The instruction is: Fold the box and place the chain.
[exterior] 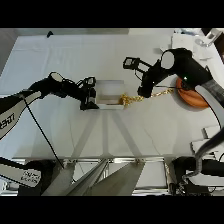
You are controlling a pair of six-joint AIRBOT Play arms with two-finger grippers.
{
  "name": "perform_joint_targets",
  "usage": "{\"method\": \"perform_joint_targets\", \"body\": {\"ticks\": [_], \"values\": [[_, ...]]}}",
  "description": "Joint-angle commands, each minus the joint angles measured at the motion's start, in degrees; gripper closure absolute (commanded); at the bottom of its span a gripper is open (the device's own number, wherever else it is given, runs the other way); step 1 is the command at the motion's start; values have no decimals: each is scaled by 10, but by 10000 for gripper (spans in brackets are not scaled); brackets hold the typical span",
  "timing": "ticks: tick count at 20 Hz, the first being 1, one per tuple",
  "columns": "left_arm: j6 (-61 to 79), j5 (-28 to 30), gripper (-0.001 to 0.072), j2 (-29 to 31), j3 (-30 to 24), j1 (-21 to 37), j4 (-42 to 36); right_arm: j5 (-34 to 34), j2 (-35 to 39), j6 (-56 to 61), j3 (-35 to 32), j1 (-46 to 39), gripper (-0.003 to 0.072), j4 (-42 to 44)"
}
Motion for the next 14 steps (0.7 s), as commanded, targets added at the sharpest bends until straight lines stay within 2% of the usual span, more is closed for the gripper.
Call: {"method": "perform_joint_targets", "body": {"ticks": [1, 5, 9, 13, 14], "values": [[0, 0, 314, 0, 0, 0, 0, -35, -60, -94, 0, -10, 127, 15], [0, 0, 314, 0, 0, 0, 0, -60, -113, -110, -3, -10, 137, 21], [0, 0, 314, 0, 0, 0, 0, -71, -135, -165, -3, -10, 138, 53], [0, 0, 314, 0, 0, 0, 0, -83, -149, -157, -3, -10, 171, 53], [0, 0, 314, 0, 0, 0, 0, -83, -153, -146, -3, -10, 244, 53]]}}
